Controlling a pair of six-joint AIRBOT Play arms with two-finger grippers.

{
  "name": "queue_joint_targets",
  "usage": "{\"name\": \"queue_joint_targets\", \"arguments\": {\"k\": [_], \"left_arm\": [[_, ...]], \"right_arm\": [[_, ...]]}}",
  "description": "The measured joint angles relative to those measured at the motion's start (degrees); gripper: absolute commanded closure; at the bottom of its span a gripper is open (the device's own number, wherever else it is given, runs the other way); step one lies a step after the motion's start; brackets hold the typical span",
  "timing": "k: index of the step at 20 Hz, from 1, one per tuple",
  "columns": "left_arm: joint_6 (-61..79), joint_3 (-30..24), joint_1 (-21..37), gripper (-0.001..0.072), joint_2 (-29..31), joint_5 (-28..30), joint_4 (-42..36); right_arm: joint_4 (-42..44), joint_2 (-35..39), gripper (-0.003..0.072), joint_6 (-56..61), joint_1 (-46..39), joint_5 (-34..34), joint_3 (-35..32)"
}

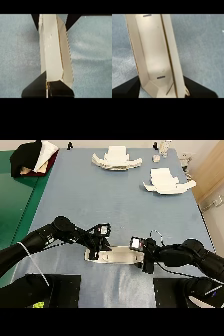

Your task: Fold the box.

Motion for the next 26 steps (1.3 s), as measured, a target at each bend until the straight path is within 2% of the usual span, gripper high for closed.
{"name": "queue_joint_targets", "arguments": {"k": [5, 13, 26], "left_arm": [[0.0, 0.0, 0.0, 0.0695, 0.0, 0.0, 0.0], [0.0, 0.0, 0.0, 0.0695, 0.0, 0.0, 0.0], [0.0, 0.0, 0.0, 0.0695, 0.0, 0.0, 0.0]], "right_arm": [[1.5, -0.3, -0.0025, -2.9, -0.6, -0.6, -0.2], [4.1, -2.1, -0.0025, -8.7, -0.8, 3.0, -2.6], [4.9, -2.3, -0.0026, -10.0, -0.8, 3.6, -3.0]]}}
